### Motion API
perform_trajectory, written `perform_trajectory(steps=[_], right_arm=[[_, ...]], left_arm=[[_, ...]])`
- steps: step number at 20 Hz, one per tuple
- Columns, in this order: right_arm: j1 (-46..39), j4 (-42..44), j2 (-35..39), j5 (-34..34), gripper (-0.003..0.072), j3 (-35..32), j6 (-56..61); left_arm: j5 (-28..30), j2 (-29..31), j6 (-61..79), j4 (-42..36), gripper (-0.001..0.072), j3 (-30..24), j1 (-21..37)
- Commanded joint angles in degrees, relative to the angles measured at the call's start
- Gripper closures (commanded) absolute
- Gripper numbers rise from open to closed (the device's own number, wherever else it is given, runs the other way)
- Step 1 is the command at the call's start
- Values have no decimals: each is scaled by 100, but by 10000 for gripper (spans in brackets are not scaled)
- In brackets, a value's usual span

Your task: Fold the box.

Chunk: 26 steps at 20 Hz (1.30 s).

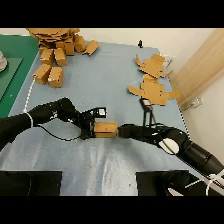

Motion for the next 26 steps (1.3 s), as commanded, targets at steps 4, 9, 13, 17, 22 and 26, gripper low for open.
perform_trajectory(steps=[4,9,13,17,22,26], right_arm=[[-3534,1303,212,-170,688,-177,-693],[-4024,6800,-1025,2494,687,-175,-5729],[-2898,8944,-1421,3165,687,-1209,-8277],[-2365,11431,-1593,4127,686,-2538,-10174],[-2365,11283,-1602,3432,685,-2514,-10181],[-2365,11337,-1602,3128,685,-2503,-10148]], left_arm=[[7,4,0,2,229,2,2],[11,4,0,2,230,2,4],[4,4,0,0,230,2,2],[7,4,0,2,230,2,2],[9,4,2,0,230,2,2],[9,4,0,0,230,2,2]])
